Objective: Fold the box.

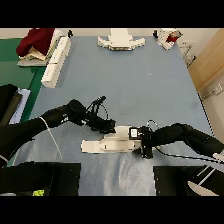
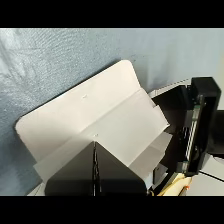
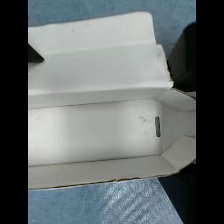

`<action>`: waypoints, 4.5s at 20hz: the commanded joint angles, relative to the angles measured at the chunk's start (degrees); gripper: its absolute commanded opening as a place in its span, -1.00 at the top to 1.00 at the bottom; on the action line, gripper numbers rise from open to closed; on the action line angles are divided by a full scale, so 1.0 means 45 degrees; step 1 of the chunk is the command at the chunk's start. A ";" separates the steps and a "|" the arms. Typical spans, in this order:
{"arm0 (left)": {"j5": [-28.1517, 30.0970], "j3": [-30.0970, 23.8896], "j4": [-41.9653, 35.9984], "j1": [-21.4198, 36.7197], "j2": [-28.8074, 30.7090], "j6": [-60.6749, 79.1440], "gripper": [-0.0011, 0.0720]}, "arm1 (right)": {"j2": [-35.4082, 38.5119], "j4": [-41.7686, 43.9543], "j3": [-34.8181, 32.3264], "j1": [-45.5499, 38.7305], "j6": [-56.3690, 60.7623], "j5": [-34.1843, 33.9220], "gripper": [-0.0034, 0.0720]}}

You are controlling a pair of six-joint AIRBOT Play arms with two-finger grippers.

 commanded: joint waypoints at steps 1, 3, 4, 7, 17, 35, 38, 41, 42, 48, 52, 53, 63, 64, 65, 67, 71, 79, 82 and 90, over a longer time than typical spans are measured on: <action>0.0049 0.0117 -0.0117 0.0015 -0.0058 0.0131 0.93 | 0.0010 0.0000 0.0010 0.0015 -0.0005 0.0005 -0.49; -0.0131 0.0549 -0.0112 0.0015 0.0112 0.0704 0.93 | 0.0010 0.0000 0.0010 0.0015 -0.0005 0.0000 -0.49; -0.0204 0.0835 -0.0112 0.0015 0.0350 0.1078 0.93 | 0.0010 0.0000 0.0010 0.0015 -0.0005 0.0000 -0.49; -0.0209 0.1515 -0.0063 0.0015 0.1491 0.1933 0.94 | 0.0010 0.0000 0.0010 0.0015 -0.0005 0.0005 -0.49; -0.1418 0.1472 0.6305 -0.1826 0.5887 0.1287 0.94 | 0.0010 0.0000 0.0010 0.0015 -0.0005 0.0005 -0.49; -0.1219 -0.2798 0.8699 -0.1622 0.8898 0.6810 -0.93 | 0.0010 -0.0005 0.0010 0.0015 -0.0005 0.0005 -0.49; -0.0505 -0.3419 0.7281 -0.1583 0.8374 0.9160 -0.93 | 0.0010 -0.0005 0.0010 0.0015 -0.0005 0.0000 -0.49; 0.0228 -0.3735 0.6538 -0.1583 0.7480 0.9792 -0.93 | 0.0010 -0.0005 0.0010 0.0015 -0.0005 0.0000 -0.49; 0.0374 -0.3735 0.6397 -0.1583 0.7164 0.9797 -0.93 | 0.0010 -0.0005 0.0010 0.0015 -0.0005 0.0005 -0.49; 0.0967 -0.3735 0.4595 -0.1583 0.5921 1.1220 -0.93 | 0.0010 -0.0005 0.0010 0.0015 -0.0005 0.0005 -0.49; 0.0981 -0.3735 0.4357 -0.1583 0.5863 1.1375 -0.51 | 0.0010 -0.0005 0.0010 0.0015 -0.0005 0.0000 -0.49; 0.0967 -0.3735 0.4357 -0.1583 0.5863 1.1448 -0.27 | 0.0010 -0.0005 0.0010 0.0015 -0.0005 0.0005 -0.49; 0.1088 -0.3730 0.2963 -0.1588 0.5498 1.2488 0.52 | 0.0010 -0.0005 0.0010 0.0015 -0.0005 0.0000 -0.49; 0.1088 -0.3730 0.2730 -0.1588 0.5401 1.2774 0.52 | 0.0010 0.0000 0.0010 0.0015 -0.0005 0.0000 -0.49; 0.1107 -0.3725 0.2506 -0.1588 0.5323 1.3022 0.52 | 0.0010 0.0000 0.0010 0.0015 -0.0005 0.0000 -0.49; 0.1447 -0.3730 0.2234 -0.1588 0.5192 1.3114 0.53 | 0.0010 -0.0005 0.0010 0.0015 -0.0005 0.0000 -0.49; 0.1744 -0.3730 0.2098 -0.1666 0.5153 1.3236 0.86 | 0.0010 -0.0005 0.0010 0.0015 -0.0005 0.0000 -0.49; 0.1744 -0.3730 0.2093 -0.1904 0.5153 1.3357 0.54 | 0.0010 -0.0005 0.0010 0.0015 -0.0005 0.0000 -0.49; 0.1749 -0.3730 0.1627 -0.1904 0.5153 1.3362 -0.34 | 0.0010 -0.0005 0.0010 0.0015 -0.0005 0.0005 -0.49; 0.1739 -0.3730 0.1549 -0.1904 0.5153 1.3357 -0.34 | 0.0010 -0.0005 0.0010 0.0015 -0.0005 0.0005 -0.49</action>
